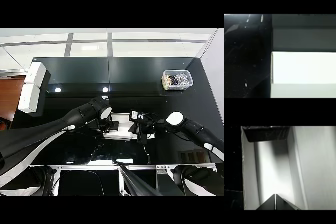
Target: Fold the box and place the chain.
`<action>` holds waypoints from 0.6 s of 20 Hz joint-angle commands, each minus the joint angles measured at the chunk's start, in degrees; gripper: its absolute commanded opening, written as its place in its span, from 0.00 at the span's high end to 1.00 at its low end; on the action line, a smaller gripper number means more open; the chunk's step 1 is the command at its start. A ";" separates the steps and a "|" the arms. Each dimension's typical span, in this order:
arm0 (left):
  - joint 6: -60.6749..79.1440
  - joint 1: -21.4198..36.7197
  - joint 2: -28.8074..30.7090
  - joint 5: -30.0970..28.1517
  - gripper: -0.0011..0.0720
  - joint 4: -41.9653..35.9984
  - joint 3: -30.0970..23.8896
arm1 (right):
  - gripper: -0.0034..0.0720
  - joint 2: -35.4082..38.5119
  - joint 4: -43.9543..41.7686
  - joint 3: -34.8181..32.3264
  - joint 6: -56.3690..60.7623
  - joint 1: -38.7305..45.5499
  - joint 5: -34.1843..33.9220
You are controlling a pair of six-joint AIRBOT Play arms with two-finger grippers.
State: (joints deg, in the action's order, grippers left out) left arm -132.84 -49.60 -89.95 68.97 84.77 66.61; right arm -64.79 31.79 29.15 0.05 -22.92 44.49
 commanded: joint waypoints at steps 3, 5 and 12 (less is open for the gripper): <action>0.02 0.02 0.02 0.09 0.95 0.02 0.00 | 0.94 7.76 19.19 6.23 44.50 5.77 9.99; 0.02 0.02 0.02 0.11 0.95 0.02 0.00 | 0.94 12.17 30.82 11.63 60.35 11.23 20.55; 0.02 0.02 0.00 0.04 0.95 0.02 0.00 | 0.94 15.23 31.95 0.24 86.09 37.22 14.23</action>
